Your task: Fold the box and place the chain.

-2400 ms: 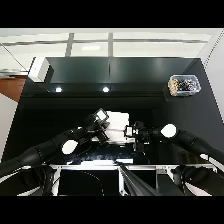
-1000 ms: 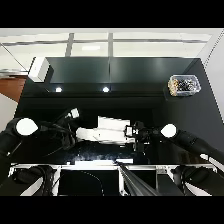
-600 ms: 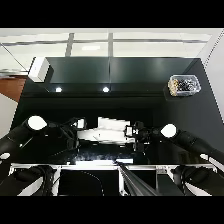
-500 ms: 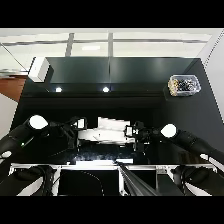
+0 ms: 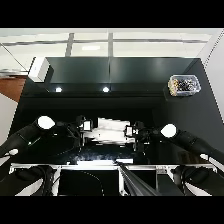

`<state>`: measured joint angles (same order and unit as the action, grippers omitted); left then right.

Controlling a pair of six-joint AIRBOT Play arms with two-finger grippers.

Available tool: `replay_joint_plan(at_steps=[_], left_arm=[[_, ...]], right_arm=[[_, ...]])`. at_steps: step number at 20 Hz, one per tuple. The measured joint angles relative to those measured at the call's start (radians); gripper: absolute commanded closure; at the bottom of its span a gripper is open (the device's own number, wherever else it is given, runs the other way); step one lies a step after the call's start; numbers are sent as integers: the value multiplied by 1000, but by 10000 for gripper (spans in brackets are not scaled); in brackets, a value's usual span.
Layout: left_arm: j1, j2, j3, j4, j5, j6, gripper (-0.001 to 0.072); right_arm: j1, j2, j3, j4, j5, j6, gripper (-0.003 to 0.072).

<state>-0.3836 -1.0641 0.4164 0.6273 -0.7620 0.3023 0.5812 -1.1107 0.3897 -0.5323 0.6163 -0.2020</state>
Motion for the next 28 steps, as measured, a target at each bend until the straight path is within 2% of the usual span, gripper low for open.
replay_joint_plan(at_steps=[4, 7, 17, 19, 20, 21, 28], left_arm=[[-8, -2, 0, -23, 9, 5, 230], [-14, -3, 1, -34, -16, 6, 366], [-34, -3, 1, -41, -23, 6, 367], [-34, -3, 1, -41, -23, 6, 404], [-34, -3, 1, -41, -24, 6, 468], [-34, -3, 1, -41, -24, 6, 488], [-35, -3, 1, -42, -24, 5, 495]], right_arm=[[0, 0, 0, 0, 0, 0, 272], [0, 0, 0, 0, 0, 0, 272], [0, 0, 0, 0, 0, 0, 272], [0, 0, 0, 0, 0, 0, 272], [0, 0, 0, 0, 1, 0, 272], [0, 0, 0, 0, 0, 0, 272], [0, 0, 0, 0, 0, 0, 272]])
